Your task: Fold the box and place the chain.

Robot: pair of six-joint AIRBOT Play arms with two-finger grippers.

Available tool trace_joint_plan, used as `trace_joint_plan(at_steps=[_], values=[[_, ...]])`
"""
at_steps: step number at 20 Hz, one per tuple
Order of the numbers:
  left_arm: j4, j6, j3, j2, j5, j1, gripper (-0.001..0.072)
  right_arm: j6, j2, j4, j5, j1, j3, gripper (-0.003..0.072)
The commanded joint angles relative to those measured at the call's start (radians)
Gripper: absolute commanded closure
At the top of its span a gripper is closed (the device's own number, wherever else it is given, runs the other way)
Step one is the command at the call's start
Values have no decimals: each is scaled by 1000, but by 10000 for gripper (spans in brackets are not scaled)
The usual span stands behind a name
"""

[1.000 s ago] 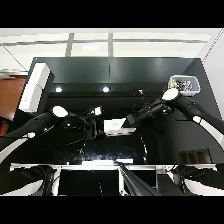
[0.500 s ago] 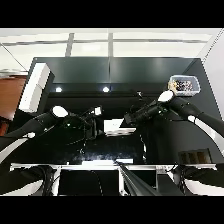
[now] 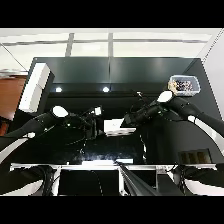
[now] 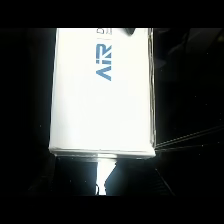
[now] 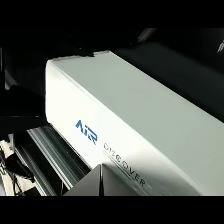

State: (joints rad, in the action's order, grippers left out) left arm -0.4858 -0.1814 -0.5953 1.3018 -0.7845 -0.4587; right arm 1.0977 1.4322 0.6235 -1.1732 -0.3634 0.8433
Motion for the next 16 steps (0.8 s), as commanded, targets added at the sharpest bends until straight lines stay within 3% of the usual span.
trace_joint_plan(at_steps=[1,3,6,13,16], values=[[0,0,-1,0,0,0,333,11,1,8,35,0,0,659],[0,0,-1,0,0,0,333,10,0,-8,22,0,1,659],[0,0,-1,0,0,0,333,-47,-24,-101,-93,27,34,660],[0,37,-1,0,-1,0,316,-43,-250,-105,-148,263,86,660],[-43,126,-6,-26,-31,2,-7,-28,-319,-87,-191,369,86,660]])
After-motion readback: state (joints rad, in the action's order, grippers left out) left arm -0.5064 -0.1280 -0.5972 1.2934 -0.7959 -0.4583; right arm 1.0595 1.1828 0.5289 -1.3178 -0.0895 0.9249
